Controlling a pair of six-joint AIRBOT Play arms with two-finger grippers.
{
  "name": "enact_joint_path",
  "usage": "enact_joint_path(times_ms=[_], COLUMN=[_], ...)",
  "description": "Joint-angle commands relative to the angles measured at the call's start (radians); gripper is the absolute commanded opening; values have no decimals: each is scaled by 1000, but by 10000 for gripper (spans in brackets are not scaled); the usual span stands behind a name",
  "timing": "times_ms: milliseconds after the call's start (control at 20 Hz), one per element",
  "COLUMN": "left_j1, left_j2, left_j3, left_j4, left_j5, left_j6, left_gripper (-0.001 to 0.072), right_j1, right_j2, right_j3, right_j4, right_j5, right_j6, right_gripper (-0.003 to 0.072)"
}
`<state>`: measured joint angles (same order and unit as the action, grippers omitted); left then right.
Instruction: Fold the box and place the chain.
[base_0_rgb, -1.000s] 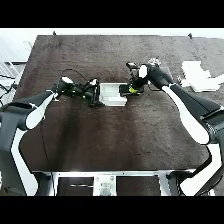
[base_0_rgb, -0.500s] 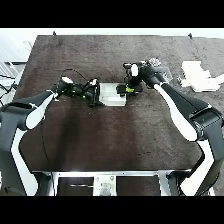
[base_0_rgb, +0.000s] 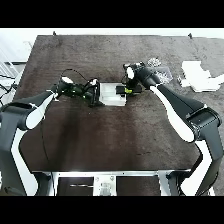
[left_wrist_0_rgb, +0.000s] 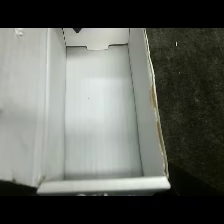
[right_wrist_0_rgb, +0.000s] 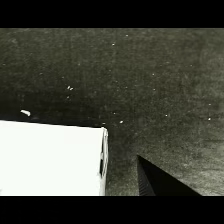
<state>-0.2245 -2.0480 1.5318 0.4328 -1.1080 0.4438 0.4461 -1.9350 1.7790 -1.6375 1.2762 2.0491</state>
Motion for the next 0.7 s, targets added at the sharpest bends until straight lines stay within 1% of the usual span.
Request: enact_joint_path(times_ms=[0, 50, 150, 200, 250, 350, 400, 450, 500, 550, 650], left_j1=[1, 1, 1, 1, 1, 1, 1, 1, 1, 1, 1], left_j2=[-1, -1, -1, -1, -1, -1, -1, -1, -1, -1, -1], left_j3=[0, 0, 0, 0, 0, 0, 0, 0, 0, 0, 0], left_j4=[1, 1, 1, 1, 1, 1, 1, 1, 1, 1, 1], left_j5=[0, 0, 0, 0, 0, 0, 0, 0, 0, 0, 0], left_j6=[2, 2, 2, 2, 2, 2, 2, 2, 2, 2, 2], left_gripper=[491, 490, 490, 491, 490, 491, 490, 491, 491, 491, 491], right_j1=[1, 2, 2, 5, 8, 13, 14, 15, 17, 19, 20], right_j2=[-9, -10, -13, -13, -13, -14, -15, -16, -16, -16, -16], right_j3=[1, 1, 1, 1, 1, 1, 1, 1, 1, 1, 1], right_j4=[-13, -13, -13, -13, -13, -14, -13, -13, -13, -13, -16], right_j5=[0, -1, -1, 0, 0, 0, -1, 0, 0, -1, -1], right_j6=[60, 73, 127, 151, 154, 176, 182, 199, 203, 203, 203], right_gripper=[383, 329, 262, 261, 217, 166, 119, 115, 35, 17, 17])
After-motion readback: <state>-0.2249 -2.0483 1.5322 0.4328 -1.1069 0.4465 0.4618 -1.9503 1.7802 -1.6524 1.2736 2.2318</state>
